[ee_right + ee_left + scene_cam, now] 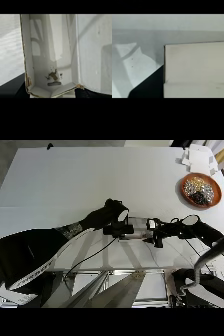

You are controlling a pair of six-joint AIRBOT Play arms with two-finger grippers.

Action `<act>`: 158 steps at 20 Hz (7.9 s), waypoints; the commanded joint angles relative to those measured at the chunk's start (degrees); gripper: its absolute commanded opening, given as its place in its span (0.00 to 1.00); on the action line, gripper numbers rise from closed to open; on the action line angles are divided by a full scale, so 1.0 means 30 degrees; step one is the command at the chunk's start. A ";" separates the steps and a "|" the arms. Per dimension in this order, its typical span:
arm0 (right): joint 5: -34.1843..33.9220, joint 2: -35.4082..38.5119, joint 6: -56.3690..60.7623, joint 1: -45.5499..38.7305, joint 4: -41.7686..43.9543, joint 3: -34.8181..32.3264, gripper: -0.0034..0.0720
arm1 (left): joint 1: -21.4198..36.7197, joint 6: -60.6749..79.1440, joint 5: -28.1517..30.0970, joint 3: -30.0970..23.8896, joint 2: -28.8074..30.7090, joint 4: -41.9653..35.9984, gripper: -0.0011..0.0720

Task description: Fold the box and place the chain.

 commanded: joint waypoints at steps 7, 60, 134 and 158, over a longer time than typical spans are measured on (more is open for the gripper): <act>0.0022 0.0015 0.0022 0.0007 0.0029 0.0007 0.62 | -0.0029 0.0029 0.0066 0.0007 -0.0015 0.0015 0.02; 0.0029 0.0015 0.0022 0.0007 0.0029 0.0007 0.62 | 0.6324 5.5364 0.9974 -1.4906 0.6790 -2.2083 0.97; 0.0022 0.0015 0.0022 0.0007 0.0029 0.0007 0.62 | 0.3956 5.6172 1.2815 -1.4243 0.5697 -2.2790 0.45; 0.0146 0.0015 0.0022 0.0007 0.0051 0.0007 0.62 | 0.3956 5.6143 1.2815 -1.4243 0.5727 -2.2790 0.45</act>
